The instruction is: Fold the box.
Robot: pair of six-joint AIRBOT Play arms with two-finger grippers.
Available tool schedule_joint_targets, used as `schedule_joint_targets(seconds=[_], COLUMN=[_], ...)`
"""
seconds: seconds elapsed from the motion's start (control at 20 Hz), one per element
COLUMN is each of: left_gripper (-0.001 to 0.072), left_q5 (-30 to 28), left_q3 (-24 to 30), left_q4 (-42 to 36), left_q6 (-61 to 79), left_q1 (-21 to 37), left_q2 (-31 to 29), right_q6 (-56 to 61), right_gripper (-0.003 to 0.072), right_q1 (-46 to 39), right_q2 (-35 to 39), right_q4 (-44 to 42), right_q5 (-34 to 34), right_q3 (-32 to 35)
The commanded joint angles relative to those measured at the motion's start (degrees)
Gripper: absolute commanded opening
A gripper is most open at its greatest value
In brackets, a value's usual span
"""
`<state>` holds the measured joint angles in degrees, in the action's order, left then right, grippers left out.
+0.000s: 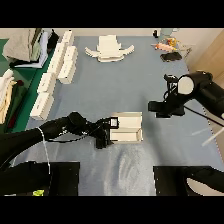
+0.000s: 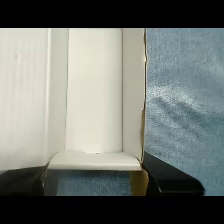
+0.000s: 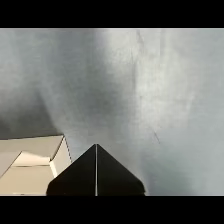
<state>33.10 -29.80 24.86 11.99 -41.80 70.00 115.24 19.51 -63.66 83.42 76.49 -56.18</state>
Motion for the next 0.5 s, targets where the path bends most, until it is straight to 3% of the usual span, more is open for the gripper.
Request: schedule_joint_targets(seconds=[0.0, 0.25, 0.45], left_gripper=[0.0426, 0.0426, 0.0426], left_q5=[-0.02, -0.02, -0.02], left_q3=[-0.02, -0.02, -0.02], left_q4=[0.0, 0.0, 0.0], left_q6=[0.0, 0.02, 0.0], left_q1=[0.0, 0.0, 0.0], left_q2=[0.02, 0.02, 0.02], right_q6=[-20.24, -37.53, -42.16], right_gripper=[0.0002, 0.0003, 0.0003], right_q1=[-14.95, -22.73, -18.6], right_q2=[-7.69, -23.65, -29.92], right_q4=[-22.32, -52.68, -56.7], right_q5=[-3.02, 4.72, 10.32], right_q3=[-0.15, -0.17, -0.17])
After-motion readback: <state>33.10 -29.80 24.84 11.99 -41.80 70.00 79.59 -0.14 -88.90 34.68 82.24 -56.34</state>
